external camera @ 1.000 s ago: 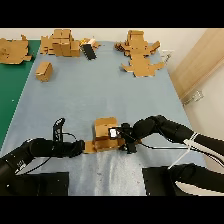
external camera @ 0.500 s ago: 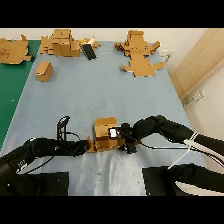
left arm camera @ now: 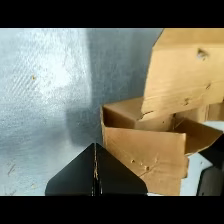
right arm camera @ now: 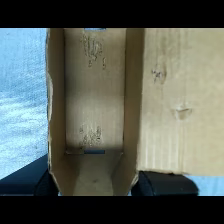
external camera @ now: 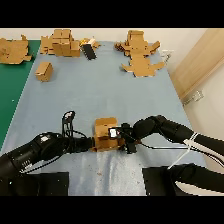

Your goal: Fold the box.

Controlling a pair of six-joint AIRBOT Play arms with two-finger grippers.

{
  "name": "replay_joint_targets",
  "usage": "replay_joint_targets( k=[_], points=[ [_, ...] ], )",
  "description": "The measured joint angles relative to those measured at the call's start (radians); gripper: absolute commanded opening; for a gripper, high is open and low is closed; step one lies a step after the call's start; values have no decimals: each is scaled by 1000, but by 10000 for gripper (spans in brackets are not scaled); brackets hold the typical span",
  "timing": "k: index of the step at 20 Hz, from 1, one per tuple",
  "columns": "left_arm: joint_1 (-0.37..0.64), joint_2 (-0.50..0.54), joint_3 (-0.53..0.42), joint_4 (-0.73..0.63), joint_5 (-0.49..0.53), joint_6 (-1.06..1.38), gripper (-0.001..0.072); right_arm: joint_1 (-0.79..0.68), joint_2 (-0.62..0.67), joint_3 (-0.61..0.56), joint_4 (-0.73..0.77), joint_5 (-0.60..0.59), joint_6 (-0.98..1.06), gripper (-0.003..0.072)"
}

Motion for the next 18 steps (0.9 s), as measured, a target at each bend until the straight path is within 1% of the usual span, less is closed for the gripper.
replay_joint_targets(
  k=[3, 6, 11, 18],
  points=[
    [-72, -26, 55, 174, -51, -211, 11, 0, 0, 0, 0, 0, 0, 568],
    [-111, -37, 80, 243, -43, -309, 12, 0, 0, 0, 0, 0, 0, 568],
    [-131, -42, 92, 269, -25, -366, 12, 0, 0, 0, 0, 0, 0, 568],
    [-135, -43, 95, 274, -6, -381, 12, 0, 0, 0, 0, 0, 0, 569]
  ],
)
